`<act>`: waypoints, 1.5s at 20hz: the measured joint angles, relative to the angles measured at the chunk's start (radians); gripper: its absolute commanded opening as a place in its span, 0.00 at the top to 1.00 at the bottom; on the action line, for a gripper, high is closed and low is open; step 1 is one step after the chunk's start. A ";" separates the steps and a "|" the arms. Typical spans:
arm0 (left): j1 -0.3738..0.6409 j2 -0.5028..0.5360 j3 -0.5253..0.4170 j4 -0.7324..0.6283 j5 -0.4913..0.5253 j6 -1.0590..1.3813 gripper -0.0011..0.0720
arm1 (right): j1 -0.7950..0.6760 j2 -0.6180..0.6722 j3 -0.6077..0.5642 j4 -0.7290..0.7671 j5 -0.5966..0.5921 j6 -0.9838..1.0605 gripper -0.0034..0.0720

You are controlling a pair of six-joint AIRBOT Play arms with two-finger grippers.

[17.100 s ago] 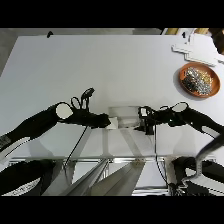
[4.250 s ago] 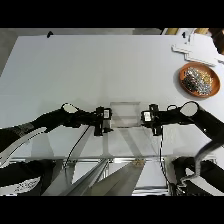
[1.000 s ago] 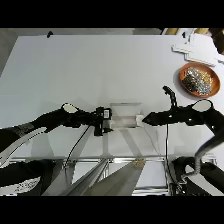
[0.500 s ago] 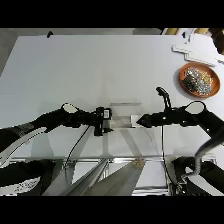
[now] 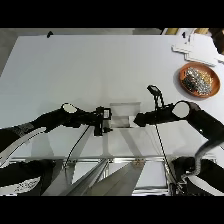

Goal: Fold the box and place the chain.

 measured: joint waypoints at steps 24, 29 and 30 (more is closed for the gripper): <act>0.000 0.000 0.000 0.000 0.000 -0.001 0.97 | 0.278 -0.261 0.243 -0.499 0.078 0.697 0.54; 0.000 0.000 0.000 0.000 0.000 0.000 0.97 | 0.280 -0.288 0.247 -0.515 0.114 0.716 0.83; 0.000 0.000 0.000 0.000 0.000 0.000 0.97 | 0.280 -0.291 0.247 -0.519 0.121 0.713 0.90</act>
